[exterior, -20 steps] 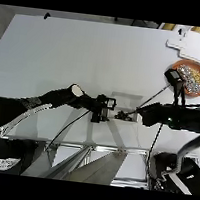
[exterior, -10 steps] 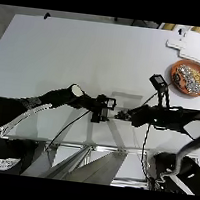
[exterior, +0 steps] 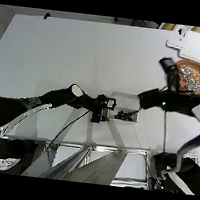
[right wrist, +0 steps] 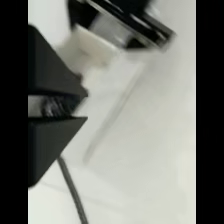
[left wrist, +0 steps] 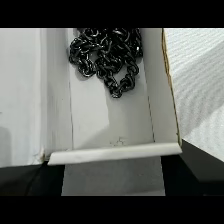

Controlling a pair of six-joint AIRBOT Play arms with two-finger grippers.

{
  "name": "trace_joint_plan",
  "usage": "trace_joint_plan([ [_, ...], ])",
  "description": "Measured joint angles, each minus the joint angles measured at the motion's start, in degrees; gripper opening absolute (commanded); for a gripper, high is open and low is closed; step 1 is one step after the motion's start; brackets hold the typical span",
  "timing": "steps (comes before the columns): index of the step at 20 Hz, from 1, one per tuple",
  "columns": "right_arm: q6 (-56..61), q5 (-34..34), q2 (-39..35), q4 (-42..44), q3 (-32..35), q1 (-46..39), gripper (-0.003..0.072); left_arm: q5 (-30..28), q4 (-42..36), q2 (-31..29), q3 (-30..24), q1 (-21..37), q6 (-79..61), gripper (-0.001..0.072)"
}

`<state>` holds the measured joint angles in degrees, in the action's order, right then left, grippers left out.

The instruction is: Fold the box and place the chain.

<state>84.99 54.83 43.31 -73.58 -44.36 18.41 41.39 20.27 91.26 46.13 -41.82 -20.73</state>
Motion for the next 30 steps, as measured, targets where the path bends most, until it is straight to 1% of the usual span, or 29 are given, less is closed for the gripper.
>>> trace_joint_plan([
  [2, -0.66, -0.07, 1.84, -2.16, -2.23, -6.12, 0.0037, 0.00, 0.00, 0.00, 0.00, 0.00, 0.00, 0.0138],
  [4, -1.03, 0.22, 5.35, -3.56, -3.26, -10.99, 0.0034, 0.00, 0.00, 0.00, 0.00, 0.02, 0.00, 0.0138],
  [6, -1.40, -0.17, 10.27, -4.72, -3.76, -13.90, 0.0015, 0.02, 0.00, 0.00, 0.00, 0.00, 0.00, 0.0138],
  [8, -2.32, -0.92, 15.37, -5.81, -3.98, -15.23, 0.0023, 0.00, 0.00, 0.00, 0.00, 0.00, 0.00, 0.0138],
  [9, -2.49, -1.31, 17.75, -6.29, -4.09, -15.61, 0.0105, 0.00, 0.00, 0.00, 0.00, 0.00, 0.00, 0.0138],
  [10, -2.67, -1.53, 20.15, -6.93, -4.11, -15.96, 0.0212, 0.02, 0.00, 0.00, 0.00, 0.00, 0.00, 0.0138],
  [11, -2.95, -1.68, 22.23, -7.48, -4.20, -16.15, 0.0231, 0.00, 0.00, 0.00, 0.00, 0.00, 0.00, 0.0138],
  [16, -3.39, -2.40, 30.01, -8.57, -4.22, -16.59, 0.0235, 0.00, 0.00, 0.00, 0.00, 0.00, 0.00, 0.0138],
  [18, -3.39, -2.71, 31.87, -8.70, -4.24, -16.63, 0.0303, 0.00, 0.00, 0.00, 0.00, 0.00, -0.02, 0.0138],
  [21, -3.41, -3.04, 34.16, -8.79, -4.24, -16.63, 0.0301, 0.02, 0.00, 0.00, 0.00, 0.00, 0.00, 0.0138],
  [24, -3.41, -3.61, 35.63, -8.92, -4.24, -16.17, 0.0289, 0.00, 0.00, 0.00, 0.00, 0.00, 0.00, 0.0138],
  [25, -3.43, -3.85, 35.93, -8.94, -4.24, -15.93, 0.0248, 0.00, 0.00, 0.00, 0.00, 0.00, 0.00, 0.0138],
  [28, -3.54, -4.11, 36.68, -9.51, -4.33, -15.45, 0.0016, 0.00, 0.00, 0.00, 0.00, 0.00, 0.00, 0.0138],
  [30, -3.45, -3.93, 36.65, -9.68, -4.31, -15.23, 0.0015, 0.02, 0.00, 0.00, 0.00, 0.00, 0.00, 0.0138],
])
